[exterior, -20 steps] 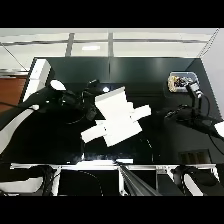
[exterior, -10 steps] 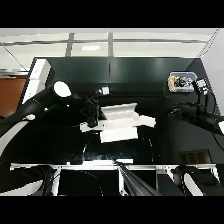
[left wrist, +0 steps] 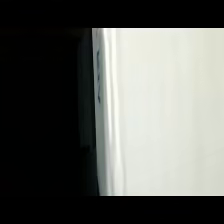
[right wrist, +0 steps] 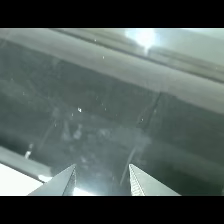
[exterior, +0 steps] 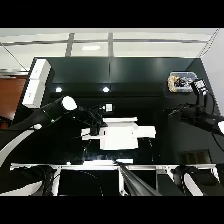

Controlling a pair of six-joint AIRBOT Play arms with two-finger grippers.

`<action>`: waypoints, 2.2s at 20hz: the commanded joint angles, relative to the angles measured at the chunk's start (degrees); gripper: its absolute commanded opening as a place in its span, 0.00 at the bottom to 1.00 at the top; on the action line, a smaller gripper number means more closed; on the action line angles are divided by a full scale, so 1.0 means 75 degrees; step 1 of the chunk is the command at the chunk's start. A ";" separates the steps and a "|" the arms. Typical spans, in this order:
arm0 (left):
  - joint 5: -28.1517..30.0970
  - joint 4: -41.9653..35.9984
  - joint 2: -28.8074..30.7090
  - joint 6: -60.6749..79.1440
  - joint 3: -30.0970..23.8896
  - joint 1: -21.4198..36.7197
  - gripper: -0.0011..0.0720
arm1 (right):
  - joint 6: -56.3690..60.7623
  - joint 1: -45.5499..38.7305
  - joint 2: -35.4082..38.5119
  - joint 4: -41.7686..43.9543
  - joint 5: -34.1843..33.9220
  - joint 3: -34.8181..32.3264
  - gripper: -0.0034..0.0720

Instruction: Fold the box and place the chain.

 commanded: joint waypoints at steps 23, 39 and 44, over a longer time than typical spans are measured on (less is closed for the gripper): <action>0.0574 0.0105 -0.0350 0.0163 -0.0140 -0.0017 0.06 | -0.2148 0.3812 -0.1853 -0.1571 -0.0562 -0.0341 0.99; 0.0583 0.0099 -0.0350 0.0163 -0.0140 -0.0017 0.06 | -0.5068 0.4782 -0.2308 -0.0280 0.0216 -0.0347 0.98; 0.0580 0.0096 -0.0350 0.0163 -0.0140 -0.0017 0.06 | -0.4969 0.5045 -0.2722 0.0621 -0.1265 -0.0344 0.98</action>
